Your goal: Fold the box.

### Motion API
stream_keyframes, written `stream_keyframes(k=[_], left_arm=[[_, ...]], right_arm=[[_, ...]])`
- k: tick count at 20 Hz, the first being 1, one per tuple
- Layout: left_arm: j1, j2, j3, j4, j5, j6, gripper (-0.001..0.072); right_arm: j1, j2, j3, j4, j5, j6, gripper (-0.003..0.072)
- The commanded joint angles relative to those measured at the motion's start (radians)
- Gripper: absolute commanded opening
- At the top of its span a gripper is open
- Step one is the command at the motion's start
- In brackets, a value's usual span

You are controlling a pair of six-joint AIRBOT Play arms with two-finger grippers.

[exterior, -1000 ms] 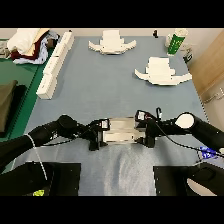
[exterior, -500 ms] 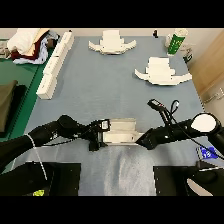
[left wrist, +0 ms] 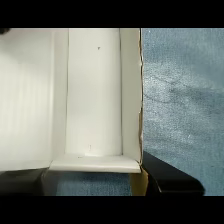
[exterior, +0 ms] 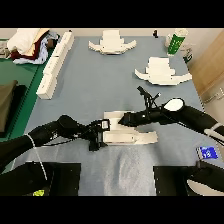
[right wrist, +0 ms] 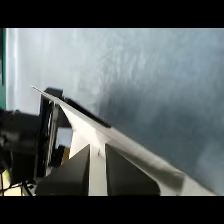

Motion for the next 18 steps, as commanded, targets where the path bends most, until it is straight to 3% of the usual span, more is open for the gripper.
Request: stream_keyframes(k=[1, 6, 11, 15, 18], left_arm=[[0.0, 0.0, 0.0, 0.001, 0.001, 0.003, 0.0413], [0.0, 0.0, 0.0, 0.0, 0.001, 0.003, 0.0414], [0.0, 0.0, 0.0, 0.0, 0.001, 0.003, 0.0413], [0.0, 0.0, 0.0, 0.0, 0.001, 0.003, 0.0413], [0.0, 0.0, 0.0, 0.0, 0.001, 0.003, 0.0413]], right_arm=[[0.003, -0.132, 0.072, -0.034, -0.059, -0.005, 0.0138], [0.019, -0.234, 0.072, -0.048, -0.062, -0.029, 0.0139], [0.031, -0.233, 0.074, -0.056, -0.062, -0.045, 0.0139], [0.012, -0.155, 0.097, -0.082, -0.022, -0.069, 0.0138], [-0.027, -0.019, 0.105, -0.201, 0.029, -0.065, 0.0139]])
